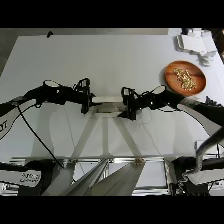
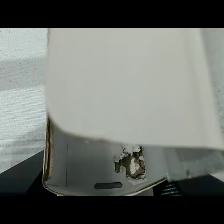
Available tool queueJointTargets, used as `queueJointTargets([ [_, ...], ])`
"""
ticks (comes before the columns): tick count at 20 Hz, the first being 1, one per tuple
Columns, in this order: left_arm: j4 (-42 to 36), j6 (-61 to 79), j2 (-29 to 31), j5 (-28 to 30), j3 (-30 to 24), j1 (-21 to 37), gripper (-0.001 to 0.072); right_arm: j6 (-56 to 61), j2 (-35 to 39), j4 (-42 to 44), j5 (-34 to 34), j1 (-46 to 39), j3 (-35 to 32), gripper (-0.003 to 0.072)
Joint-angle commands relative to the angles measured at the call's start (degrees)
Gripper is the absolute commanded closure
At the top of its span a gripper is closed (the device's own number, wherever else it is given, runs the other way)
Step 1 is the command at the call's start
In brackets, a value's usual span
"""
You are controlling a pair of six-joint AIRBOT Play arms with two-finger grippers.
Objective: Fold the box and place the chain.
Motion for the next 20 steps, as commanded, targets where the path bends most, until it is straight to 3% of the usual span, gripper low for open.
queueJointTargets([
  [1,-0.1,0.1,0.0,0.0,0.0,0.0,0.0697,0.0,0.0,0.0,0.1,0.0,0.0,0.0145],
  [3,-0.2,0.0,0.0,0.3,0.0,0.0,0.0691,0.0,0.0,0.0,0.1,0.0,0.0,0.0145],
  [6,-0.2,0.0,0.4,0.3,0.0,0.2,0.0438,0.0,0.0,0.0,0.1,0.0,0.0,0.0145],
  [12,1.4,-2.3,8.0,0.0,0.0,6.4,0.0435,0.0,0.0,0.0,0.1,0.0,0.0,0.0145],
  [18,23.1,-21.5,18.9,-1.2,0.0,10.9,0.0438,0.0,0.0,-0.1,0.1,0.0,0.0,0.0145],
  [19,24.4,-24.5,20.1,-3.5,0.0,10.4,0.0456,0.0,0.0,-0.1,0.0,0.0,0.0,0.0145],
  [20,24.5,-26.1,21.0,-6.5,0.0,9.6,0.0600,0.0,0.0,-0.1,0.0,0.0,0.0,0.0145],
])
